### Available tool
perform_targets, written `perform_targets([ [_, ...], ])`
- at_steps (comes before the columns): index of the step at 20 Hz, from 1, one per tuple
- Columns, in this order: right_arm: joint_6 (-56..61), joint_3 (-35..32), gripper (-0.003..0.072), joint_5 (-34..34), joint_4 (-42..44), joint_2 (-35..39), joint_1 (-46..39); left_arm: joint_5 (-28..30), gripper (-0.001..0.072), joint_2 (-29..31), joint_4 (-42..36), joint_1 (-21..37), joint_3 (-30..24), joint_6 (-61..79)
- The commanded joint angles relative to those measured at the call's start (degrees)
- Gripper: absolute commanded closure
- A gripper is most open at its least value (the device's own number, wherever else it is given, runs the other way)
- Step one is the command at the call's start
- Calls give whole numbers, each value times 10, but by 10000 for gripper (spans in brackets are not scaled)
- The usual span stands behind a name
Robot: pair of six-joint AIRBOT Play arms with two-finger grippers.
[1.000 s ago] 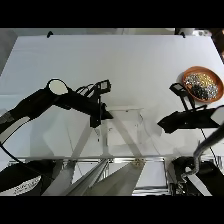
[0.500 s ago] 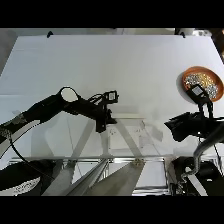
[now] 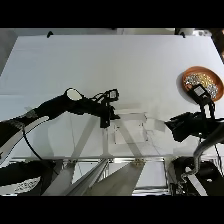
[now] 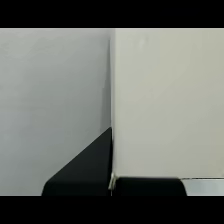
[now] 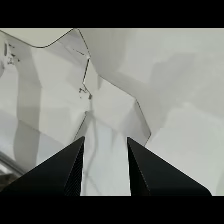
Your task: Fold the box and place the chain.
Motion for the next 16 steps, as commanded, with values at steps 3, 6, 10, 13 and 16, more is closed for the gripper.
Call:
perform_targets([
  [3,0,0,385,-19,1,0,0,-48,709,-12,-4,68,18,-16],
  [6,0,0,386,-40,1,0,0,-95,709,-21,73,94,61,-62],
  [10,0,0,386,-47,2,0,0,-99,707,-41,130,82,94,-79],
  [13,0,0,386,-47,4,0,0,-74,707,-43,90,74,94,-18],
  [16,0,0,386,-47,4,0,0,-73,706,-47,87,66,94,14],
])
